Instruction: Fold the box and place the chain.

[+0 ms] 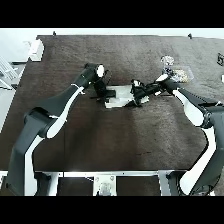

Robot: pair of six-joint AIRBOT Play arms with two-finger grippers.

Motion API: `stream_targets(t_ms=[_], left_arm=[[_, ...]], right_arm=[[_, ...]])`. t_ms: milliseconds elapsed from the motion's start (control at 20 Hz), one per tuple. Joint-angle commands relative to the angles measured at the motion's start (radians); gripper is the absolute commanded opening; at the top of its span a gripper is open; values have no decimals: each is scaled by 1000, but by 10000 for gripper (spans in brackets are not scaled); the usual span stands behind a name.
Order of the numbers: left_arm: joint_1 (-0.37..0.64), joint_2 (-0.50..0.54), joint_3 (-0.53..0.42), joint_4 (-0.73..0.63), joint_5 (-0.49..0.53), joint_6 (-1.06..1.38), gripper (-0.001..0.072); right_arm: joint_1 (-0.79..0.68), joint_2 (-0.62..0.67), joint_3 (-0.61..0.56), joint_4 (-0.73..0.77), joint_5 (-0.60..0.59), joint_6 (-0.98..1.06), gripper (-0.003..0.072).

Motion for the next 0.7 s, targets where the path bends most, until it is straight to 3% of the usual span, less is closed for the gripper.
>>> stream_targets(t_ms=[0,400,450,500,550,650], left_arm=[[2,-5,4,38,-6,5,100],[1,-7,11,58,8,40,102],[1,-7,11,58,11,40,169],[1,-6,11,57,12,40,391],[1,-6,11,52,11,40,564],[1,-6,11,50,10,42,563]], right_arm=[[0,0,0,-8,-2,0,537],[0,0,0,-9,-2,0,537],[0,0,0,-8,-2,0,537],[0,0,0,-8,-2,0,537],[0,0,0,-8,-2,0,537],[0,0,0,-8,-2,0,537]])
